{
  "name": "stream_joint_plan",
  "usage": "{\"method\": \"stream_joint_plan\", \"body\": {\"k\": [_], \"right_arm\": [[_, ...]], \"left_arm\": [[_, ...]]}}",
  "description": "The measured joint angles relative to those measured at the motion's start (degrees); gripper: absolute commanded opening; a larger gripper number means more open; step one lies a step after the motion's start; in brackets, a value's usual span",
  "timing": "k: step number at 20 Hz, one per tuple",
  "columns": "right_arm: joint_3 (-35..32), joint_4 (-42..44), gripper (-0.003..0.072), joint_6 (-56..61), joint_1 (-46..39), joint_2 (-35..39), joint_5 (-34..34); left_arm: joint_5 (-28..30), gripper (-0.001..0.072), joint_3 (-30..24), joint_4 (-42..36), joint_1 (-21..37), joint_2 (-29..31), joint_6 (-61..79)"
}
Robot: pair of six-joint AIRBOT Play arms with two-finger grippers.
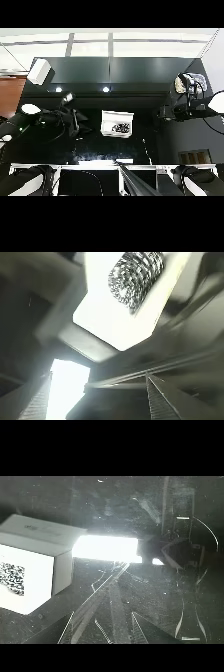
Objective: Fold the box and place the chain.
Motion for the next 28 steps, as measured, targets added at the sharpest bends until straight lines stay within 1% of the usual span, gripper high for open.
{"method": "stream_joint_plan", "body": {"k": [1,3,5,7,10,13,16,21,25,28], "right_arm": [[0.0,0.0,0.0439,0.1,0.0,0.0,0.0],[0.0,0.1,0.0439,0.2,0.0,0.0,-0.1],[0.0,0.2,0.0439,0.2,0.0,0.0,-0.3],[0.0,0.2,0.0439,0.3,0.0,0.0,-0.5],[0.0,0.2,0.0439,0.3,0.0,0.0,-0.5],[0.0,0.2,0.0439,0.3,0.0,0.0,-0.7],[0.0,0.2,0.0439,0.3,0.0,0.0,-1.4],[0.0,0.2,0.0439,0.3,0.0,0.0,-2.6],[0.0,0.2,0.0439,0.3,0.0,0.0,-3.1],[0.0,0.1,0.0439,0.3,0.0,0.0,-3.1]], "left_arm": [[2.3,0.0713,0.3,0.6,-1.9,-0.5,5.7],[5.0,0.0712,1.9,2.1,-4.7,-2.4,12.9],[4.0,0.0711,4.2,3.1,-6.4,-5.5,17.0],[1.2,0.0712,6.3,3.8,-7.3,-8.7,18.5],[-1.0,0.0712,7.8,2.9,-7.9,-11.4,19.5],[-2.3,0.0712,8.5,0.9,-8.4,-12.6,20.0],[-2.4,0.0712,8.8,-0.5,-9.2,-13.1,20.2],[-0.9,0.0711,9.1,-1.1,-10.7,-13.4,20.1],[2.3,0.0711,9.4,-1.3,-12.1,-13.6,17.7],[3.5,0.0711,10.2,-1.0,-12.9,-14.1,16.0]]}}
